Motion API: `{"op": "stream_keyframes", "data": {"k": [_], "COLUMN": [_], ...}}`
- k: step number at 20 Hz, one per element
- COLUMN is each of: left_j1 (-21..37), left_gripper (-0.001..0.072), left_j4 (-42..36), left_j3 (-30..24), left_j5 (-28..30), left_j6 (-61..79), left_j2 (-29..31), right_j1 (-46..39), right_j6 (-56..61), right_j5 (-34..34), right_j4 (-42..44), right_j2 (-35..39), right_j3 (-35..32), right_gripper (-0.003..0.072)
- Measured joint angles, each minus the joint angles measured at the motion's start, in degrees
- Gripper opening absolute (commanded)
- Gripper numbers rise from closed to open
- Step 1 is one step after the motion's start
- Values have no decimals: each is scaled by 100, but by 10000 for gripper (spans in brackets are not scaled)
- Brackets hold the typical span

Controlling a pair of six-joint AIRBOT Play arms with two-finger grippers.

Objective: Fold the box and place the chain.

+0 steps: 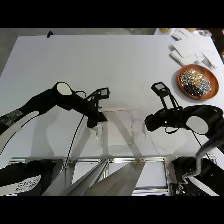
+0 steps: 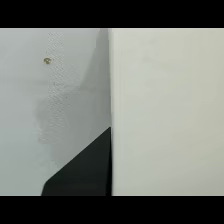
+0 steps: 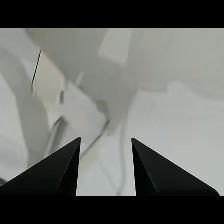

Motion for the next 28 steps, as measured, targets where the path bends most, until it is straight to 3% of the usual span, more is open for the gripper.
{"op": "stream_keyframes", "data": {"k": [9, 12, 28], "left_j1": [-713, -780, -820], "left_gripper": [5, 5, 5], "left_j4": [114, 35, -28], "left_j3": [144, 146, 151], "left_j5": [1502, 1766, 1884], "left_j6": [492, 518, 791], "left_j2": [-162, -243, -586], "right_j1": [0, 0, 0], "right_j6": [-291, -317, -337], "right_j5": [232, 238, 249], "right_j4": [-566, -588, -562], "right_j2": [520, 542, 551], "right_j3": [190, 195, 197], "right_gripper": [356, 356, 354]}}
